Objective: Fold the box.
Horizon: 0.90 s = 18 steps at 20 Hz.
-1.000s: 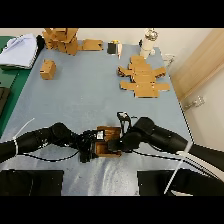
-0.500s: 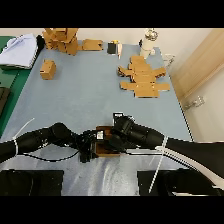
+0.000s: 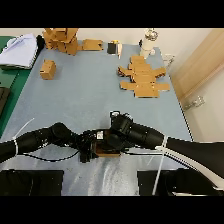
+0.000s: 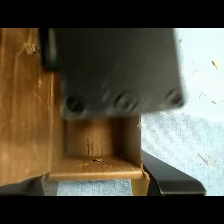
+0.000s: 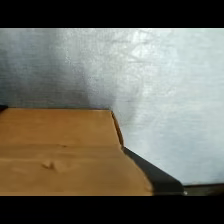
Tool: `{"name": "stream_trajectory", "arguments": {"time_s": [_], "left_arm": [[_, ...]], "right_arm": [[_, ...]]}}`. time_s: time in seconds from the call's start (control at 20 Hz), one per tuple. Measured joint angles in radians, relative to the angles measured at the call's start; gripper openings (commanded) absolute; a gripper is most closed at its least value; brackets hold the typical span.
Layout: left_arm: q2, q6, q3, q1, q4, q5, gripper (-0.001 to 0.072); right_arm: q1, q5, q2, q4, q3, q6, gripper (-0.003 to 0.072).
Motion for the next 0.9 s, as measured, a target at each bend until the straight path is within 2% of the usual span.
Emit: {"name": "stream_trajectory", "arguments": {"time_s": [0.4, 0.45, 0.55, 0.6, 0.75, 0.8, 0.9], "left_arm": [[0.000, 0.000, 0.000, -0.001, 0.000, 0.000, 0.0417], [0.000, 0.000, 0.000, -0.001, 0.000, 0.000, 0.0417], [0.000, 0.000, 0.000, -0.001, 0.000, 0.000, 0.0418], [0.000, 0.000, 0.000, -0.001, 0.000, 0.000, 0.0417], [0.000, 0.000, 0.000, -0.001, 0.000, 0.000, 0.0417], [0.000, 0.000, 0.000, -0.001, 0.000, 0.000, 0.0417], [0.000, 0.000, 0.000, -0.001, 0.000, 0.000, 0.0417]], "right_arm": [[0.000, -0.081, 0.171, 0.008, 0.002, -0.002, 0.0369], [0.000, -0.087, 0.206, 0.012, 0.002, -0.008, 0.0282], [-0.002, -0.108, 0.267, -0.001, -0.003, -0.013, 0.0057], [-0.011, -0.133, 0.297, -0.022, -0.012, -0.020, 0.0002], [-0.105, -0.175, 0.351, -0.089, -0.068, -0.100, 0.0000], [-0.162, -0.160, 0.355, -0.096, -0.093, -0.158, 0.0000], [-0.323, -0.048, 0.336, -0.051, -0.140, -0.339, 0.0000]]}}
